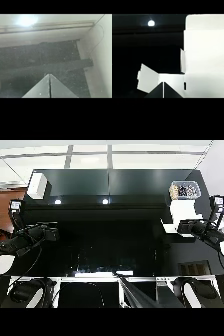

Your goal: Fold the box and place the chain.

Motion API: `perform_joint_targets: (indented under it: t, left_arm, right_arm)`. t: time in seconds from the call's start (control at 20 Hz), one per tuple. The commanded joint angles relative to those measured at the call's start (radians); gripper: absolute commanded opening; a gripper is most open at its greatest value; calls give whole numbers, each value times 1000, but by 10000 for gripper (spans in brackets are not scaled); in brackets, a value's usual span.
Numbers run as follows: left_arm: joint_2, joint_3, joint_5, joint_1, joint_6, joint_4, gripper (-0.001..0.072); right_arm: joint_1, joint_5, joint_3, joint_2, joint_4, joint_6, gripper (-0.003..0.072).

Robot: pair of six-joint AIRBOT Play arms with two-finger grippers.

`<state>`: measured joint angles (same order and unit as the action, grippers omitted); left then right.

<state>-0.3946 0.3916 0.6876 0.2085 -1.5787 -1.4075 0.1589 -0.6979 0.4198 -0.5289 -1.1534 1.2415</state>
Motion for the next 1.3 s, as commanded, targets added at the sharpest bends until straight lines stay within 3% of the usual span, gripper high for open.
perform_joint_targets:
  t: [0.0, 0.45, 0.6, 0.7, 0.95, 1.05, 1.25]
  left_arm:
    - [1, 0, 0, 0, 0, 0, 27]
    - [1, 0, 0, 0, 0, 0, 27]
    - [1, 0, 0, 0, 0, 0, 27]
    - [1, 0, 0, 0, 0, 0, 27]
    - [1, 0, -2, 0, 0, 0, 27]
    - [0, 0, -49, 0, 0, -1, 27]
    - [-21, -8, -262, 0, 0, 39, 29]
  right_arm:
    - [-1, 0, 0, 0, 0, 0, 12]
    - [-1, 5, 0, 0, -10, -7, 12]
    - [-1, 121, 0, 0, -78, -35, 12]
    - [-1, 175, 0, 0, -66, -34, 13]
    - [-1, 180, 0, 0, 90, -34, 12]
    - [-1, 179, 0, 0, 150, -34, 12]
    - [-1, 190, 0, -14, 168, -34, 12]
